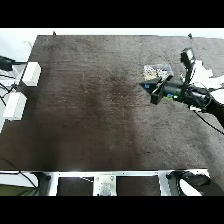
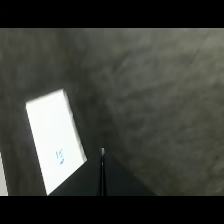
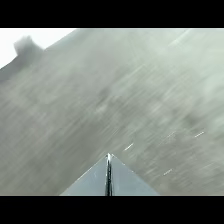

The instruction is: Fold the box and place the chain.

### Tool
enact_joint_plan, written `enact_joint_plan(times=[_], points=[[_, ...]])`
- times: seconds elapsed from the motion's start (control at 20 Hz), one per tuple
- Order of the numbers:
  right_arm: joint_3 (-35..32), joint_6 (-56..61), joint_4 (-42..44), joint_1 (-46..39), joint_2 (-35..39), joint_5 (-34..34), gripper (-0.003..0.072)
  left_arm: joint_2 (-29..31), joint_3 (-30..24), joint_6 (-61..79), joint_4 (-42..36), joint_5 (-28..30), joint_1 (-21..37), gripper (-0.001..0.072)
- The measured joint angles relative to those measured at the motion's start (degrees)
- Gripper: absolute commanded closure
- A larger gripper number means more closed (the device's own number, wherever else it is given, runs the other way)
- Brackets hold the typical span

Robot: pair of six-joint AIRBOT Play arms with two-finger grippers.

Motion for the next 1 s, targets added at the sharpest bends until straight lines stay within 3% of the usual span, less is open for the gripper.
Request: enact_joint_plan(times=[0.2, 0.5, 0.7, 1.0], points=[[0.0, 1.1, -1.7, 0.0, 5.5, -10.9, 0.0681, 13.3, -12.0, 11.2, -13.6, 5.3, -0.3, 0.0699], [-4.2, 4.6, -7.0, -0.2, 13.6, -24.9, 0.0682, 34.3, -35.7, 27.6, -27.2, 22.5, -9.2, 0.0699], [-10.6, 5.4, -8.9, -1.9, 20.3, -29.1, 0.0682, 47.8, -50.8, 33.2, -33.1, 28.5, -16.4, 0.0699], [-22.4, 5.7, -10.6, -3.3, 32.9, -28.7, 0.0682, 71.9, -71.9, 35.2, -38.6, 29.2, -20.5, 0.0698]])
